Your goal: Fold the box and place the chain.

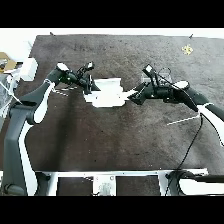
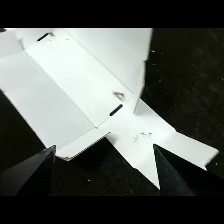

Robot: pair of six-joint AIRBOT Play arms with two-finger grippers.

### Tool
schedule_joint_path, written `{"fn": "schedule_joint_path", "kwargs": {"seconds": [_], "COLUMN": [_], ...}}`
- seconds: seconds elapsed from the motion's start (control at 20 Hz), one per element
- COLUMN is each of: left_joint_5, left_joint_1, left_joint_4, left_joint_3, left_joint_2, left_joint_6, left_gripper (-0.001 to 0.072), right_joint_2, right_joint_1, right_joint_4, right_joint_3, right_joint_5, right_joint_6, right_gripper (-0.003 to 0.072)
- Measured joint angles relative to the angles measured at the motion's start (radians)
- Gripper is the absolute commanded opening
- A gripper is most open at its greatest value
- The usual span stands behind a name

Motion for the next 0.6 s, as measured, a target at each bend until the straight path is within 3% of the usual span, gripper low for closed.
{"fn": "schedule_joint_path", "kwargs": {"seconds": [0.6], "left_joint_5": [-0.079], "left_joint_1": [0.000], "left_joint_4": [0.014], "left_joint_3": [-0.002], "left_joint_2": [-0.002], "left_joint_6": [0.004], "left_gripper": [0.0010], "right_joint_2": [-0.062], "right_joint_1": [0.077], "right_joint_4": [-0.019], "right_joint_3": [0.000], "right_joint_5": [0.071], "right_joint_6": [-0.359], "right_gripper": [0.0685]}}
